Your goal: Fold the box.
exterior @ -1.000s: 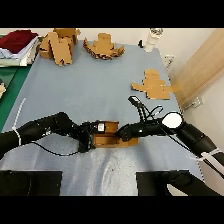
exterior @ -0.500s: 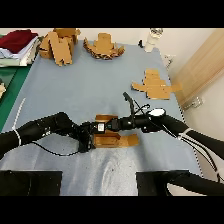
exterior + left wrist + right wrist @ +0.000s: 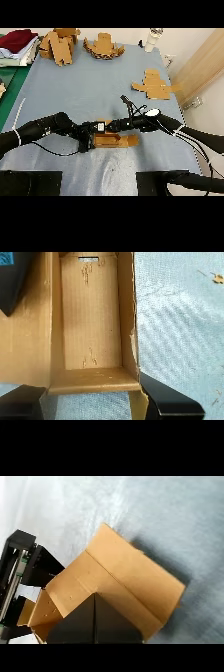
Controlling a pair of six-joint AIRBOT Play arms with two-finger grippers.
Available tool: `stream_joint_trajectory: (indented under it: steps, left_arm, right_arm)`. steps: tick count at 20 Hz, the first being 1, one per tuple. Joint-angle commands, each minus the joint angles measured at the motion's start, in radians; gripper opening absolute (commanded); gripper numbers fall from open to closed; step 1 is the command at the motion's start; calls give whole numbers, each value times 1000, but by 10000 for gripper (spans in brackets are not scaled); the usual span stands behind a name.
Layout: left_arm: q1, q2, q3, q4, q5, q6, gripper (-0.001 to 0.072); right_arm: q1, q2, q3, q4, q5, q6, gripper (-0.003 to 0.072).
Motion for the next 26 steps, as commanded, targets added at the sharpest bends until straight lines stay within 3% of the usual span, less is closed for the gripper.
stream_joint_trajectory:
  steps: [1,10,13,15,18,20,21,22,25,26]
  left_arm:
    - [0,0,0,0,0,2,463]
    - [0,0,0,0,0,2,463]
    - [0,0,0,0,0,2,463]
    - [0,0,0,0,0,2,463]
    - [0,0,0,0,0,2,464]
    - [0,0,0,0,0,2,464]
    - [0,0,0,0,0,2,463]
    - [0,0,0,0,0,2,463]
    - [0,0,0,0,1,2,463]
    - [0,0,0,0,0,3,463]
  right_arm:
    - [1,-3,1,-49,-24,-3,-1]
    - [1,-2,26,-68,-52,-5,0]
    - [0,72,26,-119,-39,-40,0]
    - [-9,185,26,-260,-37,0,1]
    - [-31,396,26,-629,-6,175,9]
    - [-30,502,24,-799,70,199,184]
    - [-30,533,23,-844,116,199,201]
    - [-26,550,22,-873,162,190,338]
    - [16,539,-6,-894,224,122,445]
    - [42,530,-23,-894,215,88,445]
